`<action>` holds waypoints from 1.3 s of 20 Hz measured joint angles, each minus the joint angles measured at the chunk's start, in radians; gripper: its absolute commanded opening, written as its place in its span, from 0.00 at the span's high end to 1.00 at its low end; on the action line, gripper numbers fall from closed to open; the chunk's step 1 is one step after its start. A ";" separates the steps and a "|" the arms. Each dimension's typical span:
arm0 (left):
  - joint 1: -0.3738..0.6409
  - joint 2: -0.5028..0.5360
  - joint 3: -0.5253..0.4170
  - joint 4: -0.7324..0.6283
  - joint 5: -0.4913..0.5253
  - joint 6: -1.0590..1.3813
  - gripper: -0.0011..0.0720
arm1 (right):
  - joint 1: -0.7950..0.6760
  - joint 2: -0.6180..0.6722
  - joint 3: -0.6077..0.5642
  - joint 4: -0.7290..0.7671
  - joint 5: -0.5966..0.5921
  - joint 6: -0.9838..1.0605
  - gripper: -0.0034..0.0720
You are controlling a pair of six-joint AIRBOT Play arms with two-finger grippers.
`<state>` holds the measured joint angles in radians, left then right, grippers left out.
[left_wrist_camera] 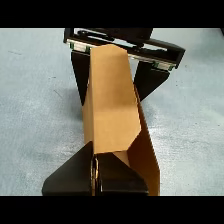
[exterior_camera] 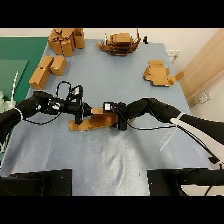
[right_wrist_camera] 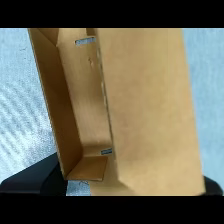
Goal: Fold the box.
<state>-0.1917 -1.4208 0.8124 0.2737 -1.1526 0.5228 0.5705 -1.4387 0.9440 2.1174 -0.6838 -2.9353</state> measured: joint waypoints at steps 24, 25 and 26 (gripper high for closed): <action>0.003 0.002 0.001 -0.032 0.132 0.000 0.15 | -0.013 -0.051 0.032 0.090 -0.083 -0.008 0.36; 0.003 0.004 0.001 -0.033 0.131 0.000 0.15 | -0.013 -0.051 0.032 0.090 -0.082 -0.005 0.36; 0.005 0.008 0.001 -0.035 0.129 0.000 0.15 | -0.013 -0.051 0.032 0.090 -0.082 -0.002 0.36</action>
<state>-0.1867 -1.4124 0.8135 0.2382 -1.0241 0.5224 0.5571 -1.4899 0.9760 2.2074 -0.7662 -2.9368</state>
